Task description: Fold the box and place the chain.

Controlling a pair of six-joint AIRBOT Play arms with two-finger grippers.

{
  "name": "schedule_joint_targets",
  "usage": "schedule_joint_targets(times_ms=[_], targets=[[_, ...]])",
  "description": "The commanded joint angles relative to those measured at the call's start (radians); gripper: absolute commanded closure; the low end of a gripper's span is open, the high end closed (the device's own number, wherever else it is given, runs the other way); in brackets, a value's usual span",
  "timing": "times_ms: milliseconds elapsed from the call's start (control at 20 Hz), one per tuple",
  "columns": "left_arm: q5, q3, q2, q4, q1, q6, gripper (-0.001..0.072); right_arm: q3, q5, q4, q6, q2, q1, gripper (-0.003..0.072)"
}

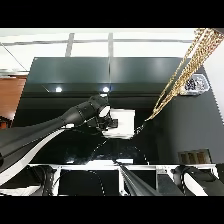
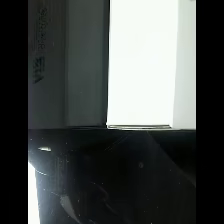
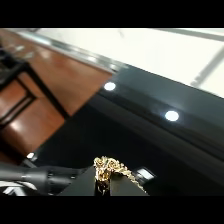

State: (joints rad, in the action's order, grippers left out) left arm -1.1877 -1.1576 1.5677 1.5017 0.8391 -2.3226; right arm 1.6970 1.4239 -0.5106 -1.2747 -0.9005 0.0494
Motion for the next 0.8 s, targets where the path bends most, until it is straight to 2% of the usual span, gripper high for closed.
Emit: schedule_joint_targets(times_ms=[0,500,750], targets=[[0.001,0.000,0.000,0.000,0.000,0.000,0.0680,0.000,-0.034,0.102,0.031,0.000,-0.008,0.0674],[0.001,0.000,0.000,0.000,0.000,0.000,0.0680,-0.009,-0.105,0.199,0.034,-0.007,-0.015,0.0674],[0.000,0.000,0.000,0.000,-0.001,0.000,0.0680,-0.037,-0.114,0.166,0.032,-0.070,-0.140,0.0674]])
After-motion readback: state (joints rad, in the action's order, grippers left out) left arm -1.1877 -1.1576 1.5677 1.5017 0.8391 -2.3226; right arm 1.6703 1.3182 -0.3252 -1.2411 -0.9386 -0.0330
